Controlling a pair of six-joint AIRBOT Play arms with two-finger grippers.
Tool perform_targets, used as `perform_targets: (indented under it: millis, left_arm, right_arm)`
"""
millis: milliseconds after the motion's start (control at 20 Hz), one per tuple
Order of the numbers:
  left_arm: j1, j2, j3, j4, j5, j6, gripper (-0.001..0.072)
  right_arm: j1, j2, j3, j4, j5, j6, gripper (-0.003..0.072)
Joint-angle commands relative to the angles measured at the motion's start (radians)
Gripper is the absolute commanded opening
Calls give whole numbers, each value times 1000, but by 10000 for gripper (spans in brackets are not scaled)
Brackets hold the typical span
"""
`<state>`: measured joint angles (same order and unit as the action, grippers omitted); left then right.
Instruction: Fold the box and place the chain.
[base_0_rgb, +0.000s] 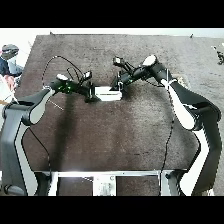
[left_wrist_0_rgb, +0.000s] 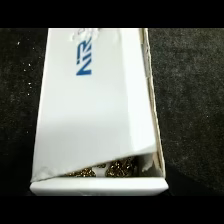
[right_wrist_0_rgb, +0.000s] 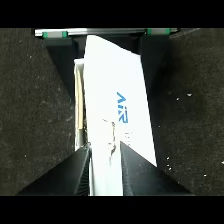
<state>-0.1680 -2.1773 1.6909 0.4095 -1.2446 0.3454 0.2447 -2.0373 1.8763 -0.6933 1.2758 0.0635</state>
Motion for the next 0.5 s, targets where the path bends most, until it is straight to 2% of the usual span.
perform_targets:
  millis: [0, 450]
  left_arm:
    - [1, 1, 0, 1, 0, 0, 414]
    - [1, 1, 0, 1, 0, 0, 414]
  right_arm:
    - [2, 1, 0, -37, 31, 12, 205]
    - [2, -5, -1, -44, 91, 32, 207]
